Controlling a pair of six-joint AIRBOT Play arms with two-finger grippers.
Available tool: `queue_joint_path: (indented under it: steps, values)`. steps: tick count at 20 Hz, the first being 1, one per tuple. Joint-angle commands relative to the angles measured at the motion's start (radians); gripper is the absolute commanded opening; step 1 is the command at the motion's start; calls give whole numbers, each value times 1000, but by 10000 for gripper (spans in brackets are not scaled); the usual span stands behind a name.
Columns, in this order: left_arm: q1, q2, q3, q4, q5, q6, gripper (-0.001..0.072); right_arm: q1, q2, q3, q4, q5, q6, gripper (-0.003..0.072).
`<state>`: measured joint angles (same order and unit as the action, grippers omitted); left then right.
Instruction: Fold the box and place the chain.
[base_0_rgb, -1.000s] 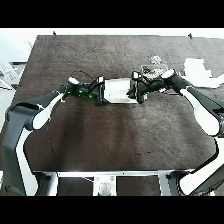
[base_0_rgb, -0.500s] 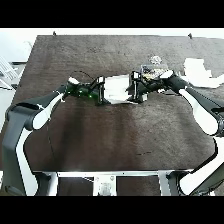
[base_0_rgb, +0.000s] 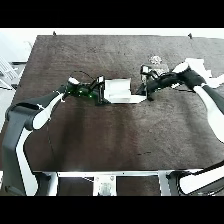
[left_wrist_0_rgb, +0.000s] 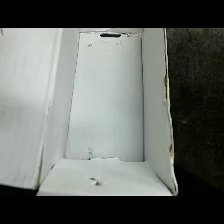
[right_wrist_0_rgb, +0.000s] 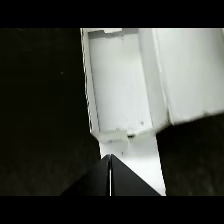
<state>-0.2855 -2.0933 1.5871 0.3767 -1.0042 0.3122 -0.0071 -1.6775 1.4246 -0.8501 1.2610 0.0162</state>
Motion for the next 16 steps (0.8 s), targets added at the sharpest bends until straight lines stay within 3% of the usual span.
queue_joint_path:
  steps: [1,3,7,11,16]
  values:
    - [0,-1,0,1,-1,2,420,-99,90,1,26,0,229,9]
    - [0,-1,0,1,-2,2,420,-194,87,-2,102,-52,405,9]
    - [0,-1,0,1,-1,2,420,-298,10,-31,99,-123,697,10]
    - [0,-1,0,1,0,2,420,-256,-116,-31,98,-117,816,8]
    - [0,-1,0,1,0,2,420,-150,-182,-30,98,-136,857,8]
